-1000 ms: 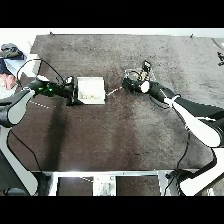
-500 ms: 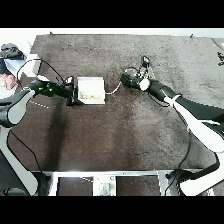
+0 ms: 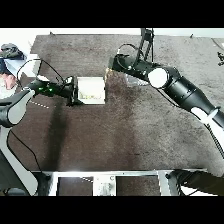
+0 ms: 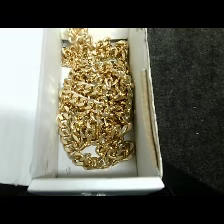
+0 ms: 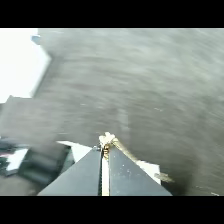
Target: Fold the box and place the chain.
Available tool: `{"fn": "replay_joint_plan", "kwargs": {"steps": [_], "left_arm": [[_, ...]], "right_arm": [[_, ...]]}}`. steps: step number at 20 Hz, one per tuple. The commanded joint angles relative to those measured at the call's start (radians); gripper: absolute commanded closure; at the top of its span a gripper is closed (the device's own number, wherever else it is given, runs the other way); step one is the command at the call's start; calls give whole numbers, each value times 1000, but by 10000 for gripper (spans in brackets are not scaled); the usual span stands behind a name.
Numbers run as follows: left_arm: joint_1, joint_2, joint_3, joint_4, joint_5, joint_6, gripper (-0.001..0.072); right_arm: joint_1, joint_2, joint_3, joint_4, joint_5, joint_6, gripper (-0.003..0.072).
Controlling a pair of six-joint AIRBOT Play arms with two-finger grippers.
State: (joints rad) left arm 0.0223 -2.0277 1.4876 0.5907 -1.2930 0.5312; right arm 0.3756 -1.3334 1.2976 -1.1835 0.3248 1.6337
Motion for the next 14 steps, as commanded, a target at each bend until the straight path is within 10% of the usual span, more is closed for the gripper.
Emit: {"fn": "replay_joint_plan", "kwargs": {"steps": [1, 14], "left_arm": [[0, 1, 0, 0, 0, 0, 411], [0, 1, 0, 0, 0, 0, 411]], "right_arm": [[91, 32, 1, -10, -70, -19, 700], [168, -282, 1, 39, -124, -15, 699]]}}
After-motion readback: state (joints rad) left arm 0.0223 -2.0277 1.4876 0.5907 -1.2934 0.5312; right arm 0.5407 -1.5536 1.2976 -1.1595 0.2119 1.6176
